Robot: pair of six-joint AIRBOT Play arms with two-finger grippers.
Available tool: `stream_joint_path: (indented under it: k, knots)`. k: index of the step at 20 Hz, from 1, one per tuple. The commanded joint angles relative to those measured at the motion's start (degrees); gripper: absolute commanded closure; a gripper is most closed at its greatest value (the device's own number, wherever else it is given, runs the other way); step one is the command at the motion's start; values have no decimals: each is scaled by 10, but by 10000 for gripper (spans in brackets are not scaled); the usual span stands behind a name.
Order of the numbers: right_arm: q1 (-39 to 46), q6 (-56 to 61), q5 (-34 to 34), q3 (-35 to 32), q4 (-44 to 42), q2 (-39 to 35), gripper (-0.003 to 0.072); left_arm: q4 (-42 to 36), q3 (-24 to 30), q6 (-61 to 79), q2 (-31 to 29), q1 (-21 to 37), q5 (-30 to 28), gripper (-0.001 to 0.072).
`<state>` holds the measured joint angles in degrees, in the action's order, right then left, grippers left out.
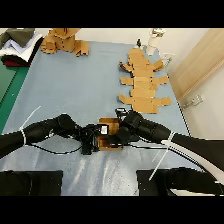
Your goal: Fold the box.
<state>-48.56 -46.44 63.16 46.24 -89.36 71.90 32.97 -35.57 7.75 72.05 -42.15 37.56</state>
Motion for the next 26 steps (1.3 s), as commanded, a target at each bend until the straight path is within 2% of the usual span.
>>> stream_joint_path:
  k: [1,2,3,5,7,11,17,19,21,22,23,24,25,26]
  knots:
    - [-2,-1,-1,12,4,1,498,0,-1,2,0,0,0,417]
    - [-1,-1,3,14,5,0,355,0,-1,2,0,0,0,417]
    - [-2,-1,9,17,7,0,324,0,-1,2,0,0,0,417]
    - [-1,-1,19,18,14,-5,312,0,-1,2,0,0,0,417]
    - [-1,-1,29,18,21,-10,169,0,-1,2,0,0,0,417]
    - [-1,-2,51,18,45,-25,167,0,-1,2,0,0,0,417]
    - [2,-27,65,18,46,-122,167,0,-1,2,0,0,0,417]
    - [9,-32,108,18,69,-152,198,0,-1,2,0,0,0,417]
    - [40,-38,138,11,151,-164,524,0,-1,2,0,0,0,417]
    - [72,-59,122,4,163,-163,545,0,-1,2,0,0,0,417]
    - [115,-95,83,-3,146,-158,598,0,-1,2,0,0,0,417]
    - [170,-158,23,-12,92,-146,601,0,-1,2,0,0,0,417]
    - [222,-249,-38,-17,16,-128,682,0,-1,2,0,0,0,417]
    - [278,-356,-94,-19,-93,-102,682,0,-1,2,0,0,0,417]
